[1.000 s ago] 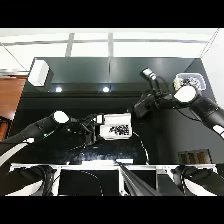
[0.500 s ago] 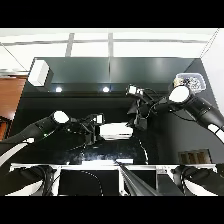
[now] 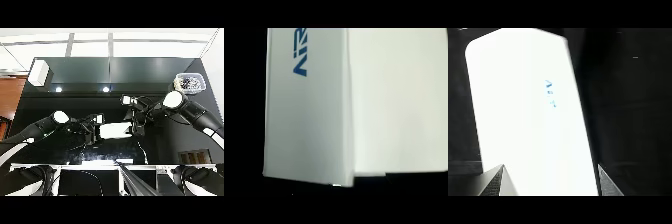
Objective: Fold the box and place the chain.
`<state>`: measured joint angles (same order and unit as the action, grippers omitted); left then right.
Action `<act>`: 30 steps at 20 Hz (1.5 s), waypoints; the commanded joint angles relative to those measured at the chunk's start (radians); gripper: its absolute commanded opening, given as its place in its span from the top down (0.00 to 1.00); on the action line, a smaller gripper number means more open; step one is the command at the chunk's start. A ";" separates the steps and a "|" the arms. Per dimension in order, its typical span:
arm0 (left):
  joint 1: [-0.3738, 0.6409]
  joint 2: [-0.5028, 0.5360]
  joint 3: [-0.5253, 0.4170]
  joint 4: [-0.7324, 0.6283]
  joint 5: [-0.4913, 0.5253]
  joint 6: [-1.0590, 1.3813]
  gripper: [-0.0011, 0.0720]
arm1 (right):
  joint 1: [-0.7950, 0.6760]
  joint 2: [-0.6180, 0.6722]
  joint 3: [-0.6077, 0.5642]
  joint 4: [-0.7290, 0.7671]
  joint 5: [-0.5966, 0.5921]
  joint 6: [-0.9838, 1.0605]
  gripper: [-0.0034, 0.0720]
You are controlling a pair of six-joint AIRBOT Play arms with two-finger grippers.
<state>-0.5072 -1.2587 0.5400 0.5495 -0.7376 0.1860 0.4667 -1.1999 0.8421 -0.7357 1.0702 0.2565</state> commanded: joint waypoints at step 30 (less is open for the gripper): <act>-0.001 0.000 0.001 0.000 0.000 0.000 0.32 | 0.028 -0.001 -0.002 -0.047 -0.035 0.180 0.63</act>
<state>-0.5072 -1.2591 0.5400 0.5495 -0.7372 0.1852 0.4942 -1.1999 0.8413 -0.7822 1.0355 0.4198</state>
